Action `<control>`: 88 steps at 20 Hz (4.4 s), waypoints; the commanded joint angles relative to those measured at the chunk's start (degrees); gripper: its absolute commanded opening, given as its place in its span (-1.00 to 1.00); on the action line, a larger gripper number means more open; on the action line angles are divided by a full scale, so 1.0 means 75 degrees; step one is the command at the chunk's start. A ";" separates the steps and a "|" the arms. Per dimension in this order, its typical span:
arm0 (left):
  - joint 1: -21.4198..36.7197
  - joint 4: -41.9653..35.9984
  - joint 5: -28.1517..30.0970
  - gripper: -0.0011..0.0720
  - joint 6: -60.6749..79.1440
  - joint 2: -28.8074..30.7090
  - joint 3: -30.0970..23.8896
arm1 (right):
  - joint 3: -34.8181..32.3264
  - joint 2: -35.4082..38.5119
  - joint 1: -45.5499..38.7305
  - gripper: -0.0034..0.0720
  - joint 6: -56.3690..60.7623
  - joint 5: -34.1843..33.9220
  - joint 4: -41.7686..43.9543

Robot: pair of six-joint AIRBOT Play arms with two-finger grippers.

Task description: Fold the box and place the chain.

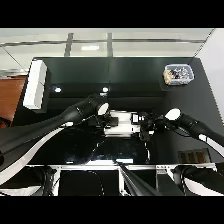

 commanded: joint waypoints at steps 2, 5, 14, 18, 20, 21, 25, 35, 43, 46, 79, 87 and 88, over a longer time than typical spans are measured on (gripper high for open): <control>-0.0003 -0.0009 0.0009 -0.79 0.0163 -0.0041 0.0038 | 0.0009 0.0000 0.0000 -0.10 -0.0003 0.0003 0.0000; -0.0003 -0.0006 0.0006 -0.90 0.0166 -0.0041 0.0038 | 0.0009 0.0000 0.0000 -0.10 -0.0003 0.0003 0.0000; -0.0003 -0.0009 0.0015 -0.31 0.0160 -0.0038 0.0038 | 0.0009 0.0000 0.0000 -0.10 -0.0003 0.0003 0.0000; -0.0003 -0.0006 0.0015 -0.90 0.0175 -0.0041 0.0038 | 0.0009 0.0000 0.0000 -0.10 -0.0003 0.0006 0.0000; -0.0003 -0.0003 0.0009 -0.90 0.0175 -0.0038 0.0038 | 0.0009 0.0000 0.0000 -0.06 -0.0003 0.0009 0.0003; 0.0000 -0.0003 0.0012 -0.90 0.0172 -0.0038 0.0038 | 0.0009 0.0000 0.0000 0.08 0.0003 0.0006 0.0009; 0.0000 -0.0006 0.0006 -0.90 0.0166 -0.0038 0.0038 | 0.0012 0.0178 -0.0009 0.92 0.0638 0.0041 -0.0341; 0.0000 -0.0009 -0.0006 -0.90 0.0166 -0.0035 0.0038 | 0.0012 0.1043 -0.0009 0.21 0.0883 0.0618 -0.0944; -0.0003 -0.0012 -0.0003 -0.90 0.0166 -0.0038 0.0038 | 0.0006 0.1035 0.0000 -0.10 0.0968 0.0723 -0.0233; -0.0003 -0.0012 0.0000 -0.90 0.0166 -0.0038 0.0038 | -0.0003 0.0906 0.0000 -0.10 0.0965 0.0490 0.0478; 0.0015 -0.0187 -0.0026 -0.89 0.0166 -0.0038 0.0038 | -0.0664 0.0041 -0.3194 -0.87 1.1097 0.2451 0.0192; 0.0015 -0.0187 -0.0029 -0.89 0.0166 -0.0038 0.0038 | 0.0542 0.0041 -0.2617 0.68 0.9562 0.3920 0.1139; 0.0015 -0.0187 -0.0026 -0.89 0.0166 -0.0038 0.0038 | 0.0627 0.0041 -0.2530 0.65 0.9754 0.3917 0.1081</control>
